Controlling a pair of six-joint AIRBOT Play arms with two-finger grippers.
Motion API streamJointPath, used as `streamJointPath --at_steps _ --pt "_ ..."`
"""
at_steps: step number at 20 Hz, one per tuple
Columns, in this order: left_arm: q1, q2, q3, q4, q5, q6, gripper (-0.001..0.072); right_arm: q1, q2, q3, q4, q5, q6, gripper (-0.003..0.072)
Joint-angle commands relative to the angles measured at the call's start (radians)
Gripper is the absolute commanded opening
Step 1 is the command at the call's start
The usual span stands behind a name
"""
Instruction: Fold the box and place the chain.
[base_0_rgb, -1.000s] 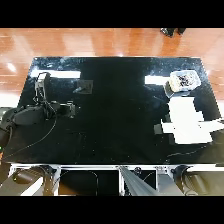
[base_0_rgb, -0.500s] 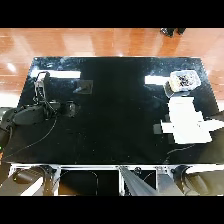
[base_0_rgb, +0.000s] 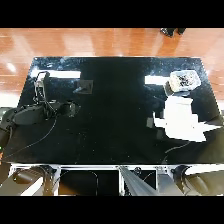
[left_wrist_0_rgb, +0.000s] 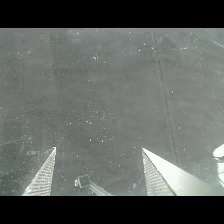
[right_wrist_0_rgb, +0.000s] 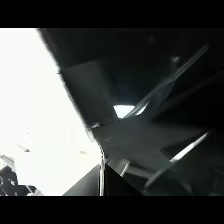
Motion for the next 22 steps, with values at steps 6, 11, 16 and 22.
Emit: streamJointPath --at_steps 6,11,16,22 --pt "0.0 0.0 0.001 -0.005 -0.003 0.0 0.0617 0.202 0.26 -0.172 0.159 -0.1 -0.028 0.0033" --pt "0.0 -0.002 0.001 -0.008 -0.007 -0.001 0.0618 0.443 0.472 -0.401 0.253 -0.294 -0.028 0.0033" --pt "0.0 -0.009 0.001 -0.009 -0.021 0.0 0.0618 0.824 0.589 -0.682 0.451 -0.671 0.022 0.0034" --pt "0.0 -0.054 0.001 -0.05 -0.014 0.0 0.0618 1.273 0.59 -0.763 0.466 -0.98 -0.003 0.0033"
